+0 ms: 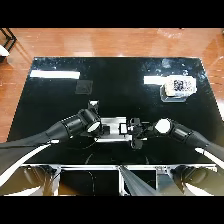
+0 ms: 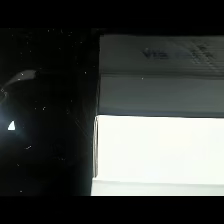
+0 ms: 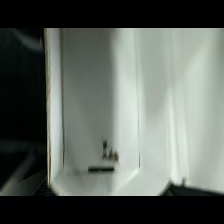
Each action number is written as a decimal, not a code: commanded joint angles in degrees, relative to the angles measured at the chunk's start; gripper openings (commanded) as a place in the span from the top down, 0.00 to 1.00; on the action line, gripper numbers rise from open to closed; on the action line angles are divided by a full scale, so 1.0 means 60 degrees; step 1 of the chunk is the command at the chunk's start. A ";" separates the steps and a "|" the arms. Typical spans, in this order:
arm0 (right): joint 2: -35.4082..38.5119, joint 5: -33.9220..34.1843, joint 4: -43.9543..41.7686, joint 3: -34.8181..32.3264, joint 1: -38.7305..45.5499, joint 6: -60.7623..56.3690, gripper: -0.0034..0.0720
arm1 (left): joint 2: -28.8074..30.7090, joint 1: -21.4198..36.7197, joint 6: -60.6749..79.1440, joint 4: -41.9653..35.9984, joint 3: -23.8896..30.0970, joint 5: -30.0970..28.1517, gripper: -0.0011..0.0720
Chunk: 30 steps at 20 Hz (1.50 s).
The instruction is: Fold the box and place the chain.
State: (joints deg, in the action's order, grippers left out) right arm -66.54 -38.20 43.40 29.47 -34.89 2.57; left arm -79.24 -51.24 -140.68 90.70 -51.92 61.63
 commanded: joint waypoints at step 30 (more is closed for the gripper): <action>-0.0433 0.0827 -0.1872 0.0007 -0.0433 -0.0998 0.53 | -0.0015 0.0055 0.0379 0.0120 0.0000 0.0062 0.95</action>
State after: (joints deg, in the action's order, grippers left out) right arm -68.71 -35.99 32.75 29.47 -37.10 -3.44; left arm -79.29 -50.96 -138.37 91.70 -51.92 62.22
